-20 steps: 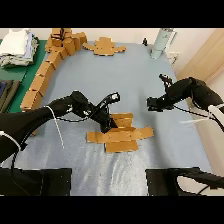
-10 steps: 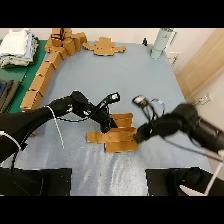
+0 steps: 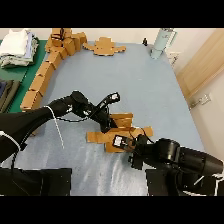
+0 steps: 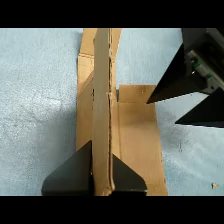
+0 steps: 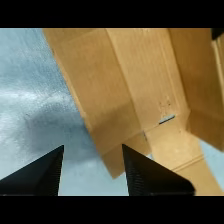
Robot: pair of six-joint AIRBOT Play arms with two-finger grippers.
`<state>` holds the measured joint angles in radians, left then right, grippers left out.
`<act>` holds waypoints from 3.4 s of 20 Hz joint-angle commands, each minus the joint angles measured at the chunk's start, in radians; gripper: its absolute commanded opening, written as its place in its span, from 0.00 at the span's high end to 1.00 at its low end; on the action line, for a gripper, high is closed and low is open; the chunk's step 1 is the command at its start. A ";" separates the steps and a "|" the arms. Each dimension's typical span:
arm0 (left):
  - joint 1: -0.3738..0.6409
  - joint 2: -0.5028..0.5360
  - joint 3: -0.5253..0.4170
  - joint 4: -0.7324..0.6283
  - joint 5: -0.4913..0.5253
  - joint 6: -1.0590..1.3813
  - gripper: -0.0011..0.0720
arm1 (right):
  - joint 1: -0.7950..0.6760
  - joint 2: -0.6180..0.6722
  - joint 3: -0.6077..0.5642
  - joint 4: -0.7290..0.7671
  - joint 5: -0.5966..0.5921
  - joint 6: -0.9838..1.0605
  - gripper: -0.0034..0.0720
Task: Fold the box.
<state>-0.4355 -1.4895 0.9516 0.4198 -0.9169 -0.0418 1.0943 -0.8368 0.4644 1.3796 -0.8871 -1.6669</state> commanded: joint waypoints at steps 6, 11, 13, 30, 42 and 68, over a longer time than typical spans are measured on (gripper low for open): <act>0.000 -0.001 0.000 0.000 0.000 0.000 0.97 | 0.021 -0.082 -0.013 -0.346 0.114 0.083 0.22; 0.000 -0.001 0.000 0.000 0.000 0.000 0.97 | 0.022 -0.013 -0.004 -0.399 0.111 0.151 0.22; 0.000 -0.001 0.000 0.000 0.000 0.000 0.97 | 0.021 0.029 -0.004 -0.399 0.106 0.151 0.22; 0.000 -0.001 0.000 0.000 0.000 0.000 0.97 | -0.100 0.034 -0.003 -0.332 0.121 0.153 0.00; 0.000 -0.001 0.000 0.000 0.000 0.000 0.97 | -0.555 0.021 0.006 0.559 0.254 -1.029 0.00; 0.000 -0.001 0.000 0.000 0.000 0.000 0.97 | -0.679 -0.222 0.069 0.764 0.029 -1.288 0.00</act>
<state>-0.4355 -1.4899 0.9516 0.4198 -0.9184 -0.0418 0.4145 -1.0576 0.5331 2.1460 -0.8242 -2.9559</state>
